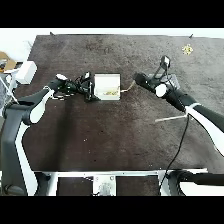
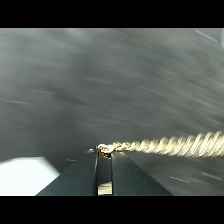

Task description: Fold the box and place the chain.

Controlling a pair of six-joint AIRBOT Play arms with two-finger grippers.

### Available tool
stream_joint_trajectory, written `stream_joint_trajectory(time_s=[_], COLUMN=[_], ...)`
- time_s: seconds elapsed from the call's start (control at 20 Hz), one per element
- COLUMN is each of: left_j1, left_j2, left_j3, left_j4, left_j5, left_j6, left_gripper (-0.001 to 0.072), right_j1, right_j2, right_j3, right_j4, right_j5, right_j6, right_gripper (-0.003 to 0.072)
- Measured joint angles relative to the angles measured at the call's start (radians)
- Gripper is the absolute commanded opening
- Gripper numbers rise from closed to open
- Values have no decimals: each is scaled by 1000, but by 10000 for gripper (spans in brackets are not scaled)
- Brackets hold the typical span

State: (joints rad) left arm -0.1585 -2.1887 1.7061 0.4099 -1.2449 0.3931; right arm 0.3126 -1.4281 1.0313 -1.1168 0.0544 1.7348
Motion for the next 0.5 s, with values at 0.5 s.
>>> stream_joint_trajectory(time_s=[0.5], left_j1=[0], left_j2=[0], left_j3=[0], left_j4=[0], left_j5=[0], left_j6=[0], left_gripper=[346], right_j1=[276], right_j2=[187], right_j3=[44], right_j4=[-68], right_j5=[-218], right_j6=[-18], right_gripper=[3])
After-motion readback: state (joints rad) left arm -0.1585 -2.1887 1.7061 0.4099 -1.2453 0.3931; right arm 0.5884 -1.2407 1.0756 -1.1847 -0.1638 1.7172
